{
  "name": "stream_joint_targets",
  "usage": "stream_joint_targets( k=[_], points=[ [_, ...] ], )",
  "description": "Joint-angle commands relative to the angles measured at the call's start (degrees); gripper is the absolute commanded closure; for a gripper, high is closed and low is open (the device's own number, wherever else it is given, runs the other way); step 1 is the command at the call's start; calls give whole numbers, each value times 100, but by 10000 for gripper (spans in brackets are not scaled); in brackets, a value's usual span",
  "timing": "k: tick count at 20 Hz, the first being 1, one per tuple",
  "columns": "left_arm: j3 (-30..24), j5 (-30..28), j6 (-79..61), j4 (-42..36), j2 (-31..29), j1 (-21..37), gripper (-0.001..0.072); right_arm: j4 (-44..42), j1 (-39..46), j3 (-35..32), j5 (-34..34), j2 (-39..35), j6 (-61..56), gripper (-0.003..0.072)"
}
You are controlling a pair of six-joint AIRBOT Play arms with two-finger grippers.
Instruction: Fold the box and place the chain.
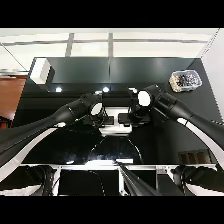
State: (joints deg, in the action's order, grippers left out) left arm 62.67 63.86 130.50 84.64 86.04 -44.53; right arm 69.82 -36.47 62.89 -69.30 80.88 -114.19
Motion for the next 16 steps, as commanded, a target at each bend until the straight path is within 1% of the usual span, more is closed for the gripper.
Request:
stream_joint_targets(
  k=[1, 5, 7, 8, 12, 16],
  points=[
    [7, -11, 0, -9, -4, 0, 681, -120, -9, 4, 107, -2, -195, 308],
    [7, -11, 0, -9, -4, 0, 681, -55, -9, 4, 168, 7, -358, 309],
    [7, -11, 0, -11, -4, 0, 681, -11, -22, 4, 162, 48, -424, 335],
    [7, -11, 0, -11, -4, 0, 681, 68, -48, 4, 168, 68, -459, 381],
    [7, -13, 0, -96, -4, 0, 681, 461, -203, 4, 275, 144, -704, 384],
    [7, -13, 0, -116, -4, 0, 681, 511, -223, 4, 286, 210, -782, 386]
  ],
)
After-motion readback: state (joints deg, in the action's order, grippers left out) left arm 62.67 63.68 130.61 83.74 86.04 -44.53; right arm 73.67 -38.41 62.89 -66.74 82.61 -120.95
